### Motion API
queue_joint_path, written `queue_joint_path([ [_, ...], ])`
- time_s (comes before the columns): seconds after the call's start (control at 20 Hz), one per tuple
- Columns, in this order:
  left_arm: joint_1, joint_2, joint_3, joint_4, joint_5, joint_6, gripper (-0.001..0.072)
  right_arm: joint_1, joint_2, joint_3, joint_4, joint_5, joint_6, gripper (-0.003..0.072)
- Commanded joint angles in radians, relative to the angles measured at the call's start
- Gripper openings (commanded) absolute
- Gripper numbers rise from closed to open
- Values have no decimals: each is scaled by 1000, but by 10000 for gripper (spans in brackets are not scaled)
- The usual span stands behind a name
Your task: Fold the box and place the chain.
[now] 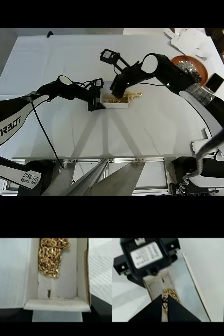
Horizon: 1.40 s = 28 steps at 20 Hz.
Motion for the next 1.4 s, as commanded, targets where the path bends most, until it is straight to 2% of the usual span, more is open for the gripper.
queue_joint_path([
  [0.0,0,0,0,0,0,0,113,20,1,1,-8,-14,16,187],
  [0.05,0,0,0,0,0,0,113,15,1,1,-23,4,23,306],
  [0.35,0,0,0,0,0,0,113,-89,19,1,-32,156,-68,315],
  [0.45,0,0,0,0,0,0,113,-153,39,-3,-17,159,-109,316],
  [0.6,0,0,0,0,0,0,113,-265,64,-32,84,164,-185,316],
  [0.75,0,0,0,0,0,0,113,-346,67,-76,82,161,-296,319],
  [0.8,0,0,0,0,0,0,113,-362,67,-100,78,159,-375,346],
  [0.9,0,0,0,0,0,0,113,-372,61,-157,79,146,-571,491],
  [0.95,0,0,0,0,0,0,113,-372,52,-186,80,131,-673,527],
  [1.15,0,0,0,0,0,0,113,-369,-30,-229,158,124,-884,538],
  [1.35,0,0,0,0,0,0,113,-329,-114,-230,188,76,-1000,538],
])
